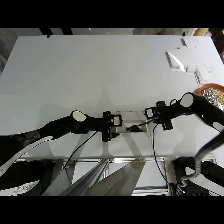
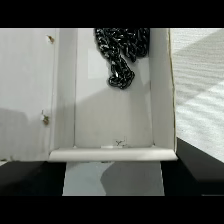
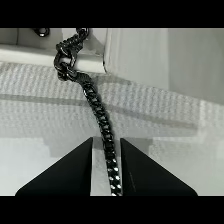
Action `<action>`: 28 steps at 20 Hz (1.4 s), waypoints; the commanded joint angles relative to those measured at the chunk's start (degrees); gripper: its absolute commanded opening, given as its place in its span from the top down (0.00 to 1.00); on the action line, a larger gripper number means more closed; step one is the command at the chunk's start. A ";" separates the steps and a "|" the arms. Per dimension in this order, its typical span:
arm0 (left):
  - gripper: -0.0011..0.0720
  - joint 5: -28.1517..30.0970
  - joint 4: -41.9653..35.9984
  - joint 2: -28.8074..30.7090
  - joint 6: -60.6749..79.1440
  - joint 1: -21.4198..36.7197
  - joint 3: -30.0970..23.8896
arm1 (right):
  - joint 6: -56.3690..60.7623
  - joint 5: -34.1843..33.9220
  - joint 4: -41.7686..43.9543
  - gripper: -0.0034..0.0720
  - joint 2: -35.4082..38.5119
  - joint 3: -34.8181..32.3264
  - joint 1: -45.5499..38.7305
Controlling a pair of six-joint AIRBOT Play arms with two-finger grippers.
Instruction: Fold the box and place the chain.
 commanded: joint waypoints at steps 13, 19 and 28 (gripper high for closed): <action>0.56 0.00 0.02 0.04 0.02 -0.02 -0.02 | 5.97 6.38 1.86 0.93 9.27 -0.55 -0.04; 0.56 -0.02 0.02 0.04 0.00 -0.02 -0.02 | 6.80 14.14 13.49 0.93 24.41 -0.55 2.14; 0.56 0.00 0.02 0.04 0.02 -0.02 -0.02 | 13.53 -2.25 19.10 0.93 24.28 -0.55 24.30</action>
